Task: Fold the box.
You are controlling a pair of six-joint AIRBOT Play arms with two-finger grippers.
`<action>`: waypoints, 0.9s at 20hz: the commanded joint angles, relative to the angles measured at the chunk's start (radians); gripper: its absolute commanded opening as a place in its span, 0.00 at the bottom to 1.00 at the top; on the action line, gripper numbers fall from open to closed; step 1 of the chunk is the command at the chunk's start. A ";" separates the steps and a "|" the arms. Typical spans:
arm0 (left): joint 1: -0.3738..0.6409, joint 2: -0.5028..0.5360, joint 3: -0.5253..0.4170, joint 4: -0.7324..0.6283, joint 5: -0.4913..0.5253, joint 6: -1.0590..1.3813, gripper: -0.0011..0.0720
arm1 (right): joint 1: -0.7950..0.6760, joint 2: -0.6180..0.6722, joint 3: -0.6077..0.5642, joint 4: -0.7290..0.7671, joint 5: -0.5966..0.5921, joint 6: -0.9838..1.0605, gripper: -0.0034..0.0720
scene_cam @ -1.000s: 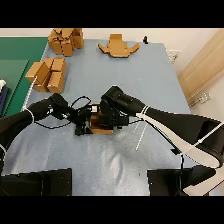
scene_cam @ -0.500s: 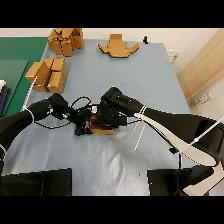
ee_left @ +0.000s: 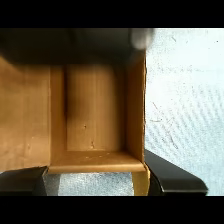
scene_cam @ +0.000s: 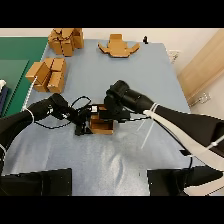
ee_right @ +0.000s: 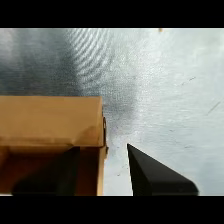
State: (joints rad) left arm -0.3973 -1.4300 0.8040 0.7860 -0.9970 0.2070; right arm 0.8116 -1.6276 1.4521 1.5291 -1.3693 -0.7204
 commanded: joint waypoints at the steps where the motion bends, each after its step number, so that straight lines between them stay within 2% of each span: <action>1: 0.000 0.000 0.000 0.004 0.000 0.001 0.33 | -0.055 0.118 -0.048 0.035 0.059 -0.111 0.65; 3: 0.000 0.000 0.000 0.004 0.001 0.001 0.33 | -0.119 0.233 -0.145 0.139 0.172 -0.185 0.47; 4: 0.000 0.000 0.000 0.004 0.001 0.001 0.33 | -0.159 0.291 -0.207 0.196 0.233 -0.222 0.28; 5: 0.000 0.000 0.000 0.004 0.002 0.001 0.33 | -0.204 0.352 -0.285 0.249 0.316 -0.257 0.05; 7: 0.000 0.000 0.000 0.004 0.002 0.001 0.33 | -0.315 0.402 -0.419 0.418 0.446 -0.421 0.05; 8: 0.000 0.000 0.000 0.003 0.001 0.001 0.33 | -0.376 0.383 -0.464 0.534 0.489 -0.536 0.05; 9: 0.000 0.000 0.000 0.003 0.000 0.001 0.33 | -0.435 0.335 -0.491 0.658 0.524 -0.657 0.05; 11: 0.000 0.000 0.000 0.003 0.001 0.001 0.33 | -0.510 0.188 -0.470 0.911 0.517 -0.921 0.05; 13: 0.000 0.000 0.000 0.004 0.001 0.001 0.33 | -0.512 0.037 -0.373 1.097 0.441 -1.139 0.05; 15: 0.000 0.000 0.000 0.004 -0.001 -0.001 0.33 | -0.478 -0.058 -0.241 1.155 0.333 -1.281 0.05; 17: 0.000 0.000 0.000 0.003 -0.002 -0.026 0.33 | -0.438 -0.067 -0.161 1.165 0.217 -1.386 0.05; 18: 0.000 0.000 0.000 0.004 -0.002 -0.032 0.33 | -0.421 -0.046 -0.156 1.164 0.180 -1.435 0.05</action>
State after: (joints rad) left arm -0.3973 -1.4296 0.8040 0.7891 -0.9966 0.1963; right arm 0.3622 -1.6341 1.2148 2.5820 -1.0473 -1.9156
